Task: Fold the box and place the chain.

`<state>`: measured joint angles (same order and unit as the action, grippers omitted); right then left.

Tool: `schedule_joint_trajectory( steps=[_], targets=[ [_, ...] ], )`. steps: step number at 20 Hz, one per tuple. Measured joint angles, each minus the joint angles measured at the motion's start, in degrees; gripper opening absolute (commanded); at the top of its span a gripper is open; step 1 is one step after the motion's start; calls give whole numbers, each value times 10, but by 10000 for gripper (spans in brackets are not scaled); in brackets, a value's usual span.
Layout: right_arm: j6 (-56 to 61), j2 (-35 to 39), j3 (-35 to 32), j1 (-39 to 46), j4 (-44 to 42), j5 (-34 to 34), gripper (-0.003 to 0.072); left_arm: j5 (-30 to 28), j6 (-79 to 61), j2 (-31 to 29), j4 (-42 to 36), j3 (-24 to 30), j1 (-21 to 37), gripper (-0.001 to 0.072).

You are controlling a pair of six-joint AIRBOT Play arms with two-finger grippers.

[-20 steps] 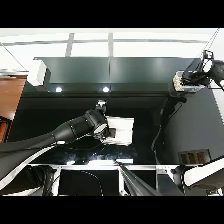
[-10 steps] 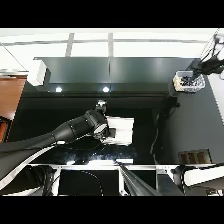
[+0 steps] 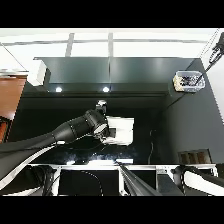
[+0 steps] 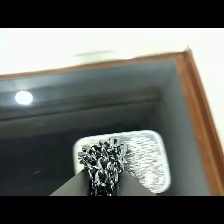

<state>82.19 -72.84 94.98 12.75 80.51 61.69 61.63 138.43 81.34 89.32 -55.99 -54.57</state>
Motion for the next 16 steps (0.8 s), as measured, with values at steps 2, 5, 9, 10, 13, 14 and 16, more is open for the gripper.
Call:
schedule_joint_trajectory(
  steps=[2,5,9,10,13,14,16],
  targets=[
    [-13,43,1,-11,-19,18,9,0,0,0,0,0,0,27],
    [-25,101,1,-30,-41,57,9,-1,0,0,0,0,0,27],
    [-38,156,-19,-56,-84,132,9,-1,0,0,0,0,0,27],
    [-40,168,-34,-61,-99,147,9,-1,0,0,0,0,0,27],
    [-52,192,-94,-71,-154,182,9,-1,0,0,0,0,0,27],
    [-56,198,-118,-75,-176,189,9,-1,0,0,0,0,0,27],
    [-67,205,-165,-84,-219,200,9,-1,0,0,0,0,0,27]
  ],
)
